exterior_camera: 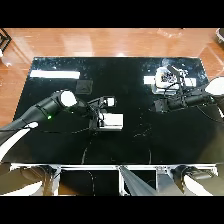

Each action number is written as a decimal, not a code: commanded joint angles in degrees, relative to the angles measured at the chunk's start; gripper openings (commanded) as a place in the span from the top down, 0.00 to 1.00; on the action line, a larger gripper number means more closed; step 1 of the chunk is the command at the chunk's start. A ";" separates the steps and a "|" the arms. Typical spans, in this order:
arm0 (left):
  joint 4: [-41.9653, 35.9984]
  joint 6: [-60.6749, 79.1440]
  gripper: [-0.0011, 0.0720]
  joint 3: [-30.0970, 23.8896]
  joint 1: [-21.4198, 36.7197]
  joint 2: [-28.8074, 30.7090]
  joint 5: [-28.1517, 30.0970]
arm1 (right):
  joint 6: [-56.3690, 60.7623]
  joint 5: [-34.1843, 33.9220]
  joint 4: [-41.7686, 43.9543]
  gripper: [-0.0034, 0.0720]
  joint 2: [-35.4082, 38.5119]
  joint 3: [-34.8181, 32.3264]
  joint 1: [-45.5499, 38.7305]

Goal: Fold the box and place the chain.

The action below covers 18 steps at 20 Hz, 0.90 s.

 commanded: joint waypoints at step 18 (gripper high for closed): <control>-0.68 -0.02 0.11 2.05 0.07 -2.78 -1.11 | -0.02 0.02 0.00 0.93 0.02 0.00 0.02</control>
